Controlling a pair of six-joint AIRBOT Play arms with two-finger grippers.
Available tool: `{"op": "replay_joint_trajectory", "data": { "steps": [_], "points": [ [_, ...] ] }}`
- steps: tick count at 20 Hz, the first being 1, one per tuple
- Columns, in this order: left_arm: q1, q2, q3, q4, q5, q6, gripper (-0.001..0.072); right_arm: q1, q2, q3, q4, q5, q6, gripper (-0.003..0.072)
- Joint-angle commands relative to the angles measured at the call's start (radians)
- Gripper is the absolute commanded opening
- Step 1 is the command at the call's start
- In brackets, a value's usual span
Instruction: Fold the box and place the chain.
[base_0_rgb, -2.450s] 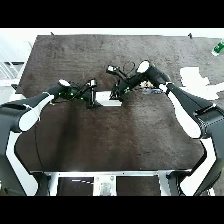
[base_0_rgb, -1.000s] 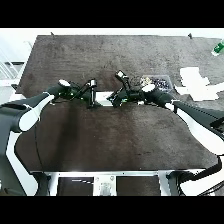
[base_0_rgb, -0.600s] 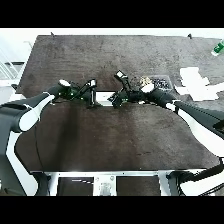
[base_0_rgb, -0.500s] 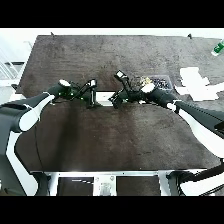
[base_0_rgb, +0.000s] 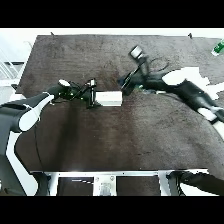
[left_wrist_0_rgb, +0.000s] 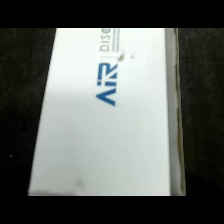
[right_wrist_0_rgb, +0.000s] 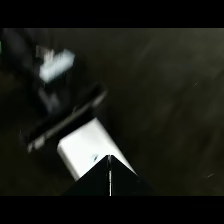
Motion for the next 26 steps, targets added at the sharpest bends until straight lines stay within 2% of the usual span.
{"op": "replay_joint_trajectory", "data": {
  "steps": [1,6,10,11,12,15,18,22,26],
  "points": [
    [0.0,0.0,0.001,-0.002,0.001,0.003,0.0179,-0.033,0.192,-0.058,0.002,-0.009,0.041,0.0008],
    [0.0,0.0,0.001,-0.029,-0.002,0.002,0.0179,-0.117,0.445,-0.327,-0.005,-0.093,0.065,0.0009],
    [0.0,0.0,0.001,-0.029,-0.01,0.003,0.0178,-0.174,0.52,-0.485,-0.005,-0.122,0.09,0.0009],
    [0.0,0.001,0.002,-0.033,0.01,0.003,0.0163,-0.176,0.52,-0.5,-0.005,-0.122,0.09,0.001],
    [0.0,0.007,0.002,-0.03,0.02,0.001,0.0018,-0.177,0.52,-0.508,-0.005,-0.122,0.09,0.001],
    [0.03,0.06,0.002,-0.029,0.037,-0.084,0.0018,-0.178,0.52,-0.509,-0.006,-0.125,0.09,0.001],
    [0.105,0.154,0.001,-0.025,0.053,-0.165,0.0017,-0.179,0.52,-0.509,-0.006,-0.125,0.09,0.0011],
    [0.277,0.256,0.002,-0.025,0.153,-0.32,0.0017,-0.179,0.52,-0.509,-0.005,-0.126,0.09,0.0011],
    [0.456,0.269,0.0,-0.023,0.262,-0.497,0.0018,-0.179,0.52,-0.509,-0.005,-0.126,0.09,0.0011]
  ]
}}
